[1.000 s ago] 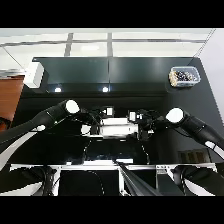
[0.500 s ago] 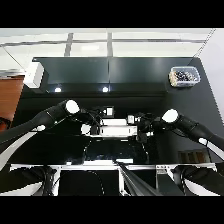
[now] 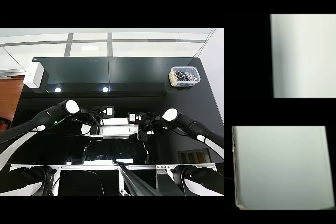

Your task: Fold the box and place the chain.

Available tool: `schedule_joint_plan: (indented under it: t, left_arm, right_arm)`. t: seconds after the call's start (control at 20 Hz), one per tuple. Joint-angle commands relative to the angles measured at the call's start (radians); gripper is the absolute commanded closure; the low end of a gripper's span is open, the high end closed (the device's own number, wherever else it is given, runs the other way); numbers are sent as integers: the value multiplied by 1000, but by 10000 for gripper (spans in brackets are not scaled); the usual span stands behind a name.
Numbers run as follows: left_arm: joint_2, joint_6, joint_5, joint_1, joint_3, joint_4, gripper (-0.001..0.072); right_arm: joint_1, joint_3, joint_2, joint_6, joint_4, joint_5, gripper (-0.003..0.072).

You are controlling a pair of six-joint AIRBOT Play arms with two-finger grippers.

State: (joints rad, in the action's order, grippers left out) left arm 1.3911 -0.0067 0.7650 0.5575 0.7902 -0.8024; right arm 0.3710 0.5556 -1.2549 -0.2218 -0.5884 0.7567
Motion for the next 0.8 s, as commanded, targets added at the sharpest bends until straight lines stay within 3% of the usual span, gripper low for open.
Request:
schedule_joint_plan:
  t: [0.0,0.75]
  left_arm:
    - [0,0,1,0,1,0,679]
    - [0,0,2,0,1,0,679]
  right_arm:
    - [-8,0,-6,-74,68,6,-31]
    - [11,0,-20,-21,-16,-16,-31]
